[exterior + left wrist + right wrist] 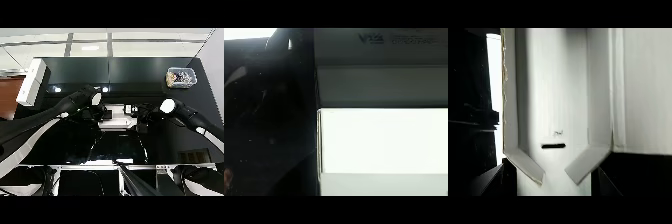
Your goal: Fold the box and place the chain.
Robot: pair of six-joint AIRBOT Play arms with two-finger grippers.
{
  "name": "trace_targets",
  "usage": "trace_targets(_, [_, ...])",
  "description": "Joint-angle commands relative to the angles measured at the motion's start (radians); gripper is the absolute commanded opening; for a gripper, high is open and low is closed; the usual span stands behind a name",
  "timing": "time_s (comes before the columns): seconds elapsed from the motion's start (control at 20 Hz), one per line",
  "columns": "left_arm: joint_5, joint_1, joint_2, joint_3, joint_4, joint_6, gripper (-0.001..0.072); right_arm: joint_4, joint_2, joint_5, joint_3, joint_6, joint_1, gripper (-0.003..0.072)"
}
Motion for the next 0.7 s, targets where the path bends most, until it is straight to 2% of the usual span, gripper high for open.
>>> trace_targets(0.0, [-0.006,-0.001,0.002,0.001,0.001,0.004,0.0024,-0.005,0.021,-0.008,0.000,-0.014,0.003,0.0714])
trace_targets(0.1, [-0.005,-0.001,0.002,0.001,0.001,0.004,0.0025,0.040,0.016,-0.013,0.000,-0.077,0.003,0.0380])
trace_targets(0.15, [-0.006,-0.001,0.002,0.001,0.001,0.004,0.0025,0.052,0.015,-0.015,0.000,-0.089,0.003,0.0268])
trace_targets(0.2, [-0.007,-0.001,0.002,0.001,0.001,0.004,0.0025,0.071,0.014,-0.018,0.000,-0.089,0.003,0.0200])
trace_targets(0.55, [-0.013,-0.001,0.002,0.001,0.000,0.004,0.0026,0.336,-0.074,-0.038,-0.003,-0.088,0.003,0.0199])
trace_targets(0.6, [-0.015,-0.001,0.002,0.001,0.000,0.004,0.0026,0.345,-0.084,-0.038,-0.004,-0.087,0.003,0.0218])
trace_targets(0.65, [-0.015,-0.001,0.002,0.001,0.000,0.004,0.0026,0.351,-0.088,-0.038,-0.006,-0.087,0.003,0.0327])
